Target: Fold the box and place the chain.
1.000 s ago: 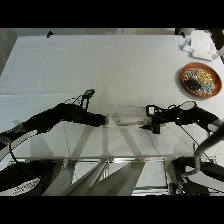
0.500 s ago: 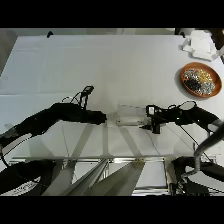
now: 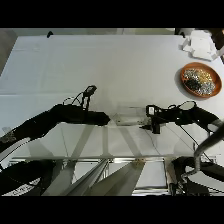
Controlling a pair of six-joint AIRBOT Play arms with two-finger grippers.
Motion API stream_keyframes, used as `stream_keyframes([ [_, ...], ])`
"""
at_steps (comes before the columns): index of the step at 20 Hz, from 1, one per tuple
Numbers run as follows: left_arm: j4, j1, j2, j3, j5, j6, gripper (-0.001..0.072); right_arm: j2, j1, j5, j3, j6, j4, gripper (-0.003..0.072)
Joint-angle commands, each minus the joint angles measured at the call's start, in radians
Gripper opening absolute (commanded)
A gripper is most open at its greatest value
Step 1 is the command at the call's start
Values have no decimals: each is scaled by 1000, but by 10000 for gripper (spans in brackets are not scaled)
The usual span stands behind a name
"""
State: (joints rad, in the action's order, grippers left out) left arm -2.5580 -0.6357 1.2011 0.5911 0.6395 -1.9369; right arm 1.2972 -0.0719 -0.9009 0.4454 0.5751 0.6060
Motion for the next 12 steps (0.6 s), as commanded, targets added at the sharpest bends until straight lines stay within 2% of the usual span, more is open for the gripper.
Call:
stream_keyframes([
  [1,6,-2,-3,1,-7,0,82,-1,-1,0,0,-1,-1,420],
  [3,28,37,-16,1,-13,9,1,-1,-1,0,0,-1,0,420],
  [8,57,55,-23,19,-70,-20,0,-1,-1,0,0,-1,0,420],
  [12,204,36,-22,128,-2,-336,7,-1,-1,0,0,-1,0,420],
])
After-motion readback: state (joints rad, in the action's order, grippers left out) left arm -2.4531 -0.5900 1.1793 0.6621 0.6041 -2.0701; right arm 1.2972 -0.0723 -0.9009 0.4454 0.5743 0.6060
